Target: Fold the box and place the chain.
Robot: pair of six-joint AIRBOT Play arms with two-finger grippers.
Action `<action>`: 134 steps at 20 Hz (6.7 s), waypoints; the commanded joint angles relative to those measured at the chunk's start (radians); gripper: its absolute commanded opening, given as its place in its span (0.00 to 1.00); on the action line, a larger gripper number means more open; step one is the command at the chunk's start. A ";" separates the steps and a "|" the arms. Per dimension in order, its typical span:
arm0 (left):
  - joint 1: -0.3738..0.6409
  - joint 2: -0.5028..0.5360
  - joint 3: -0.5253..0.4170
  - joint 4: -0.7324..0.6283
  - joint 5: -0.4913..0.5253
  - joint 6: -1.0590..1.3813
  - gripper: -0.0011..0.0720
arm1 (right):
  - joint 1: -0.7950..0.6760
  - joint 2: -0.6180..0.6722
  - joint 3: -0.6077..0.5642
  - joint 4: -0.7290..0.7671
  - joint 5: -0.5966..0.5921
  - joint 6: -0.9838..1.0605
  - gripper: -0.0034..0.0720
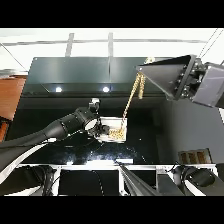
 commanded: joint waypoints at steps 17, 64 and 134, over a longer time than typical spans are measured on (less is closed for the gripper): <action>0.000 -0.001 0.000 0.000 0.000 0.000 0.06 | 0.138 -0.214 -0.171 -0.362 0.179 0.171 0.07; 0.009 0.000 0.000 -0.032 -0.005 -0.043 0.21 | -0.111 -0.108 -0.266 -0.754 0.372 0.182 0.98; 1.004 0.586 -0.424 -1.167 0.027 2.340 0.95 | -0.111 -0.108 -0.279 -1.151 0.151 0.262 0.98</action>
